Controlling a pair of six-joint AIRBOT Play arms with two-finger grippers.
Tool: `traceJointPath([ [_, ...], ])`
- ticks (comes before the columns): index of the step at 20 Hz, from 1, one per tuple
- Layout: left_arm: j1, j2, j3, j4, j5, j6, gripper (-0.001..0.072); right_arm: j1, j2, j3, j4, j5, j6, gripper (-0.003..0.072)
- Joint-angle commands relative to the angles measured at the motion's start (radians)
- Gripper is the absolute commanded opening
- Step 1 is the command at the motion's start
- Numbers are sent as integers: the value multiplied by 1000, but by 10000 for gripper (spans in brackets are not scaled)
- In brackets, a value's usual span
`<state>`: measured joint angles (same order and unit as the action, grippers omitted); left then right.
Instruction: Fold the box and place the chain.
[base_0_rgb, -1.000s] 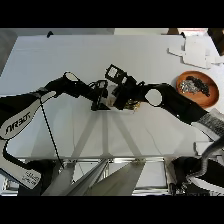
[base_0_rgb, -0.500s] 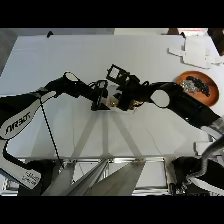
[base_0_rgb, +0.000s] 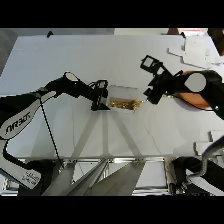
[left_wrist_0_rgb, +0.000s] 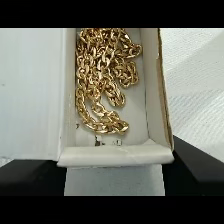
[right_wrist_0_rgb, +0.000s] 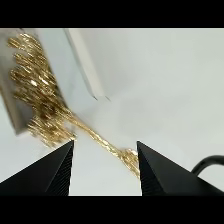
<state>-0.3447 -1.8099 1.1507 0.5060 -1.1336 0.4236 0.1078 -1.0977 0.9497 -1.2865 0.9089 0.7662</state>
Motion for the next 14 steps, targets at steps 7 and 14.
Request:
traceJointPath([
  [7,0,0,0,0,0,0,193,-103,-231,-3,-66,-63,245,585],
  [14,0,0,0,0,0,0,193,-45,-354,-3,-263,-122,634,583],
])
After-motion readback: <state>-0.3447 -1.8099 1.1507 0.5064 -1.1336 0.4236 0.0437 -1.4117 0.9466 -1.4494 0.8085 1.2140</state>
